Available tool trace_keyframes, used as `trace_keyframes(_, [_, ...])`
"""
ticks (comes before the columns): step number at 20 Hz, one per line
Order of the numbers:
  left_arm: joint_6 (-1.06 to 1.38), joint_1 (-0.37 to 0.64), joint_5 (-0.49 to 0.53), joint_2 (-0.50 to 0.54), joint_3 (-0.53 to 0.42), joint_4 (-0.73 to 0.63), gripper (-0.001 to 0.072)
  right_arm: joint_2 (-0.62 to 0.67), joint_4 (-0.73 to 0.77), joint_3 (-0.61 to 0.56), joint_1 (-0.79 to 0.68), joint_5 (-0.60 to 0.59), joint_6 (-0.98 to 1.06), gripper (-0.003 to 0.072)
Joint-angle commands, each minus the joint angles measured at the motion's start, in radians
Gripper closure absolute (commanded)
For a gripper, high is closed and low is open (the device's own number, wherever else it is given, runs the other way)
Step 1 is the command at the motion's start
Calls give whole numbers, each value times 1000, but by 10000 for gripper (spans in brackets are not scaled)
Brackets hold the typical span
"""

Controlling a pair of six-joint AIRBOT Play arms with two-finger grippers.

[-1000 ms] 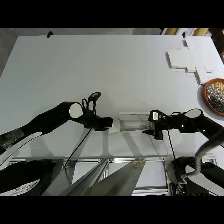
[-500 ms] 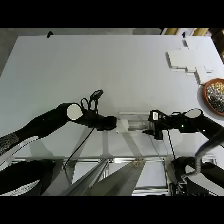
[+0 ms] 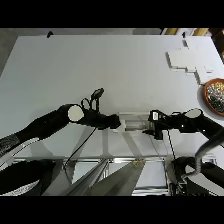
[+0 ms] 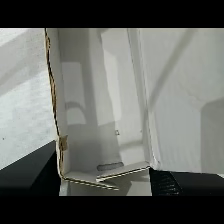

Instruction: Fold the box and place the chain.

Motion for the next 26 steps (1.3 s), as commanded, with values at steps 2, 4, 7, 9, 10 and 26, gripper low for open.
trace_keyframes(2, [-17, -27, 43, -2, 6, 18, 254, 0, 0, 0, 0, 0, 0, 344])
trace_keyframes(4, [-95, -47, 43, -15, 33, 84, 254, 0, 0, 0, 0, 0, 0, 344])
trace_keyframes(7, [-200, -73, 38, -50, 68, 180, 255, 0, 0, 0, 0, 0, 0, 344])
trace_keyframes(9, [-262, -94, 23, -69, 79, 234, 255, 0, 0, 0, 0, 0, 0, 344])
trace_keyframes(10, [-280, -102, 18, -75, 81, 249, 255, 0, 0, 0, 0, 0, 0, 344])
trace_keyframes(26, [-530, -175, -126, -162, 229, 444, 258, 0, 0, 0, 0, 0, 0, 344])
